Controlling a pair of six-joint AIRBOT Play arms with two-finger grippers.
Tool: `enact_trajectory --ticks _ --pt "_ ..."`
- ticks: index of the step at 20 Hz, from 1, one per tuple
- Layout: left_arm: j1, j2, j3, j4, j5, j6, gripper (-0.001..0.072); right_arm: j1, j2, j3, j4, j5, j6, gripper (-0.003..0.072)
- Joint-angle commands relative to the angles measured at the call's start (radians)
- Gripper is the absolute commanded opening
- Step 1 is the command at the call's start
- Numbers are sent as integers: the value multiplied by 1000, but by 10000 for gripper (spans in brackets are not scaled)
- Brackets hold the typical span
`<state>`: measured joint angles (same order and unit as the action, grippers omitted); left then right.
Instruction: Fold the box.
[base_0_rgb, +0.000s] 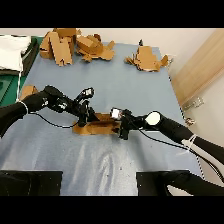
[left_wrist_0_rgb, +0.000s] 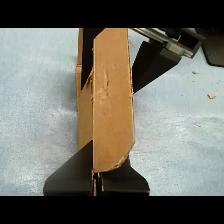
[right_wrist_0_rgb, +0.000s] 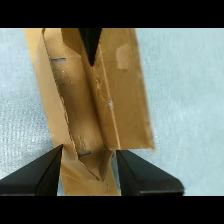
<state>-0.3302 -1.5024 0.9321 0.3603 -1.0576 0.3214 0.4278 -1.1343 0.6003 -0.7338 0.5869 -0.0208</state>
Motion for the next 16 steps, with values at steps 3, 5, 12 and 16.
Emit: enact_trajectory --ticks 3,5,12,16 --pt "-1 0 0 0 0 0 10 -70 -53 13 93 98 -142 516" --pt "0 0 0 0 0 0 9 -70 -86 14 104 97 -167 516" --pt "-1 0 0 0 0 0 9 -66 -130 27 162 125 -205 516" --pt "-1 0 0 0 1 0 9 -66 -130 28 136 155 -212 516"
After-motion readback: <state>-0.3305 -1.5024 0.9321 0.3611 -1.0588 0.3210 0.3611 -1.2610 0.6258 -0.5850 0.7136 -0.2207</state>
